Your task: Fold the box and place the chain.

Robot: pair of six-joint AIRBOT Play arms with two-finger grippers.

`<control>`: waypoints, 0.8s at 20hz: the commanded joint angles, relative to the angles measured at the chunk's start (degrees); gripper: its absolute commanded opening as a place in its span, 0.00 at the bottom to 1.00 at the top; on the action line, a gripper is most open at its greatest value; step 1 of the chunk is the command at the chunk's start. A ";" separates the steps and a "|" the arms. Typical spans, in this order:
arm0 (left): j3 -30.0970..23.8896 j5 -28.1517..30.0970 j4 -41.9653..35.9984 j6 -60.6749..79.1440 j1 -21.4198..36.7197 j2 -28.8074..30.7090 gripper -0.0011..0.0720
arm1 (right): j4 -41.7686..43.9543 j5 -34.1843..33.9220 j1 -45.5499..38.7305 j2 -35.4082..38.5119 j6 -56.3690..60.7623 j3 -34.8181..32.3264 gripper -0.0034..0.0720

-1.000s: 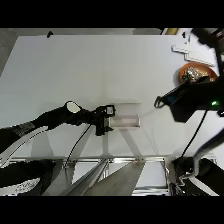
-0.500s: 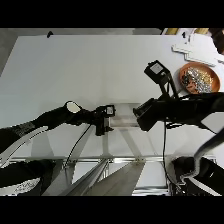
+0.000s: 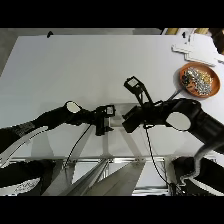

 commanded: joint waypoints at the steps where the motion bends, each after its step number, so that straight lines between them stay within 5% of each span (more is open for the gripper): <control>1: 0.00 0.02 0.00 0.00 0.00 -0.02 0.36 | 0.28 -3.65 1.16 -4.61 -0.42 -0.87 0.07; 3: 0.00 0.02 0.00 0.00 0.00 -0.02 0.36 | 0.09 -3.69 1.16 -7.43 -0.42 -1.01 0.10; 5: 0.00 0.02 0.00 0.00 0.00 -0.02 0.36 | 0.09 -4.13 1.16 -9.38 -0.42 -1.01 0.28; 11: 0.00 0.02 0.00 0.00 -0.02 -0.02 0.36 | -0.72 0.48 -0.31 -5.20 -3.32 -0.94 0.31; 16: 0.00 0.02 0.00 0.00 0.00 -0.02 0.36 | -2.71 16.22 -13.20 5.60 -38.49 -1.01 0.25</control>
